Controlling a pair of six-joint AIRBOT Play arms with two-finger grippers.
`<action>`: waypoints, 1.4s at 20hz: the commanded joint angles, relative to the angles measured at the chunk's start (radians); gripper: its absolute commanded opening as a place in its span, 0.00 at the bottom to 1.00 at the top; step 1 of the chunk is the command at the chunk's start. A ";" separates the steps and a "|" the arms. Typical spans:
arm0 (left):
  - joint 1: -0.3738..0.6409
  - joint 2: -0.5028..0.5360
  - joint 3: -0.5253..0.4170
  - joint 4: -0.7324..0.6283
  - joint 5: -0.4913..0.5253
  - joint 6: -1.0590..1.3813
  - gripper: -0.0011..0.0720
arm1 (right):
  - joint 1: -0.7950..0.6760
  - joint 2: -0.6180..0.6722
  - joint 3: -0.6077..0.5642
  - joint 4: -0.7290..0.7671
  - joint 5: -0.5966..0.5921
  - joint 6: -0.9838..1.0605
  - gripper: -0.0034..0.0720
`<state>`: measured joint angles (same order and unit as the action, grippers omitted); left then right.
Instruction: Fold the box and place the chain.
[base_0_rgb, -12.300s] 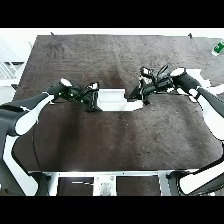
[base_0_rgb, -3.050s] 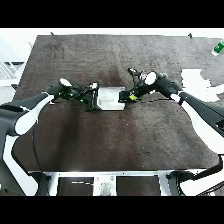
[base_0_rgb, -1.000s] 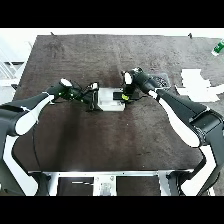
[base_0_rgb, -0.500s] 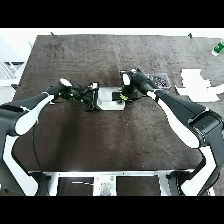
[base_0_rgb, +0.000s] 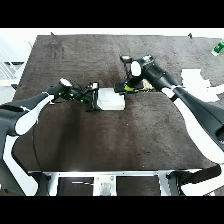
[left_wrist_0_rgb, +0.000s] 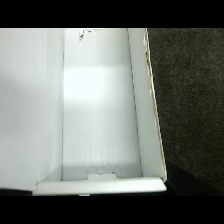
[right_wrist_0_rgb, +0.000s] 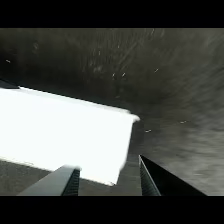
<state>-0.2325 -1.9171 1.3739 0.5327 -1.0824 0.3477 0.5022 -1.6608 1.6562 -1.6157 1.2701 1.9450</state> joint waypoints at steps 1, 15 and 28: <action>0.000 0.000 0.000 0.000 0.001 0.001 0.86 | -0.016 0.097 0.001 -0.119 0.003 -0.046 0.62; 0.000 0.000 0.000 0.000 0.001 0.001 0.86 | -0.354 0.100 -0.224 -0.102 -0.409 -0.100 0.47; 0.000 0.000 0.000 0.000 0.001 0.000 0.86 | -0.413 -0.084 -0.212 0.175 -0.504 -0.286 0.43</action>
<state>-0.2325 -1.9171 1.3743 0.5323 -1.0817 0.3481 0.0921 -1.7103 1.4387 -1.5055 0.7795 1.6947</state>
